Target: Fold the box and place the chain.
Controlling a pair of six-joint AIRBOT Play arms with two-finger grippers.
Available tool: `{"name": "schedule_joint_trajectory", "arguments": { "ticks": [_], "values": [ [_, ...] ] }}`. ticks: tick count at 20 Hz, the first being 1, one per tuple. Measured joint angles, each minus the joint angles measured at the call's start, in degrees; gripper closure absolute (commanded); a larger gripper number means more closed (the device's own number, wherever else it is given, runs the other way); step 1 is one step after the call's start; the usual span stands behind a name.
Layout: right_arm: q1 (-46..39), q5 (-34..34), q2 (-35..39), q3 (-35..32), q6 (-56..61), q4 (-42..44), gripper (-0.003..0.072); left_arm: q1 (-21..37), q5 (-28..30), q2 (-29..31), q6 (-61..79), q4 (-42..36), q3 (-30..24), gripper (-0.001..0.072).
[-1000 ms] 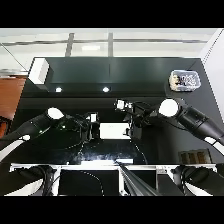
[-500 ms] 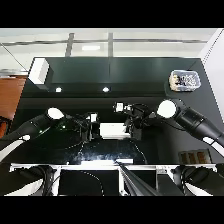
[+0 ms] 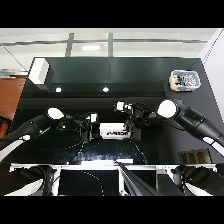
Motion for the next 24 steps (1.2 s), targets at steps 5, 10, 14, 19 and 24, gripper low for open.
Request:
{"name": "schedule_joint_trajectory", "arguments": {
  "ticks": [5, 10, 14, 19, 24],
  "values": [
    [1.92, -1.40, -0.61, -0.66, 0.48, -0.92, 0.0318, 0.00, 0.33, 0.00, -0.48, -0.07, 0.00, 0.0315],
    [2.40, -3.13, -0.70, -0.72, 1.25, -1.40, 0.0318, 0.00, 0.55, 0.00, -0.55, -0.20, 0.00, 0.0315],
    [2.43, -3.34, -0.09, -0.24, 2.56, -1.75, 0.0318, 0.00, 0.72, 0.00, -0.70, -0.22, 0.00, 0.0315],
    [0.68, -2.25, 4.17, 1.62, 14.58, -3.04, 0.0658, 0.00, 0.85, 0.00, -0.70, -0.22, 0.00, 0.0315],
    [-1.99, -3.06, 4.37, -2.75, 32.57, 8.90, 0.0658, 0.00, 0.92, 0.00, -0.72, -0.22, 0.00, 0.0315]
  ]
}}
